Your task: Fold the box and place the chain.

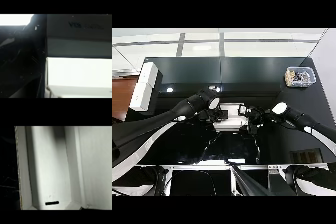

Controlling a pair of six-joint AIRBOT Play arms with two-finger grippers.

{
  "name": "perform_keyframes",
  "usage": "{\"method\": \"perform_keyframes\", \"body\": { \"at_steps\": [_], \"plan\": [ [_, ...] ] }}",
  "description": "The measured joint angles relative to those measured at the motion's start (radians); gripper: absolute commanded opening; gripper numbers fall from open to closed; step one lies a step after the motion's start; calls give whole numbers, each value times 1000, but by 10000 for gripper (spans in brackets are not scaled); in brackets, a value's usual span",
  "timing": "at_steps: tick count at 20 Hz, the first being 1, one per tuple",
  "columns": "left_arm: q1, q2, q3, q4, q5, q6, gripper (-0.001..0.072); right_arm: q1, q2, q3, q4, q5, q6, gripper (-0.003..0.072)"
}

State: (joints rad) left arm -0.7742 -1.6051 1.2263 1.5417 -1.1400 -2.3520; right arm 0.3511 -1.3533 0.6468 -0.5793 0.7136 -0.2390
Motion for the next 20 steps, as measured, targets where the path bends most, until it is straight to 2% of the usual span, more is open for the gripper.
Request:
{"method": "perform_keyframes", "body": {
  "at_steps": [8, 9, 10, 16, 17, 18, 19, 20],
  "plan": [
    [2, -17, 2, 6, -40, -3, 218, 0, 0, 0, 0, 0, 0, 189],
    [2, -18, 2, 6, -45, -3, 166, 0, 0, 0, 0, 0, 0, 189],
    [2, -19, 2, 6, -46, -3, 28, 0, 0, 0, 0, 0, -1, 189],
    [1, -21, 3, -6, -48, 1, 40, 0, 0, 0, 0, 1, -2, 189],
    [1, -21, 3, -7, -48, 1, 153, 0, 0, 0, 0, 1, -2, 189],
    [1, -21, 2, -9, -48, -3, 322, 0, 0, 0, 0, 1, 0, 189],
    [1, -22, 2, -8, -56, -3, 433, 0, 0, 0, -1, 2, 1, 189],
    [2, -22, 2, -6, -63, -2, 433, 0, 0, 0, -1, 2, 1, 189]
  ]
}}
